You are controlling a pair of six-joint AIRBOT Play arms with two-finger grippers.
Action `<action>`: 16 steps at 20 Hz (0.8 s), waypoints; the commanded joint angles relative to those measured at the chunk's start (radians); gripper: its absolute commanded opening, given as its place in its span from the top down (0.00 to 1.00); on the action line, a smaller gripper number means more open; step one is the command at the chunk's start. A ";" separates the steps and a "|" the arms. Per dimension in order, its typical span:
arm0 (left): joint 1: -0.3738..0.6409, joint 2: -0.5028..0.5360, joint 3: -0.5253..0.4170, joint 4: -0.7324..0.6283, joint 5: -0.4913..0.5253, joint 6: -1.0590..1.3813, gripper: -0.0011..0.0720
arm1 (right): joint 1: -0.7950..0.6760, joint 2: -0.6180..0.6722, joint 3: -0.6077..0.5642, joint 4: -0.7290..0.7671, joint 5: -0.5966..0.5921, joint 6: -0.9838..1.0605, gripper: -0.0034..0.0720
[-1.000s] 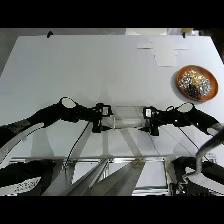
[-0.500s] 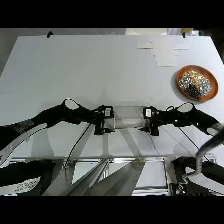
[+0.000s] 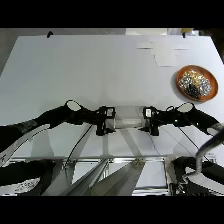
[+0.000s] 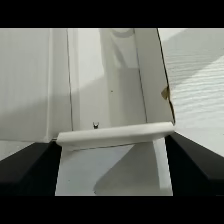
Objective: Fold the box and place the chain.
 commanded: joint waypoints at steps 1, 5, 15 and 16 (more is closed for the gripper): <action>-0.011 -0.003 0.000 -0.008 0.027 -0.001 0.03 | 0.000 0.001 0.001 0.000 0.000 0.000 0.35; -0.030 -0.005 0.000 -0.031 0.036 0.001 0.03 | 0.000 0.001 0.001 0.000 0.000 0.000 0.35; -0.035 -0.025 0.000 -0.037 0.048 0.004 0.70 | 0.000 0.001 0.001 0.000 0.000 0.000 0.35; -0.035 -0.025 0.000 -0.037 0.048 0.003 0.70 | 0.000 0.001 0.001 0.000 0.000 0.000 0.35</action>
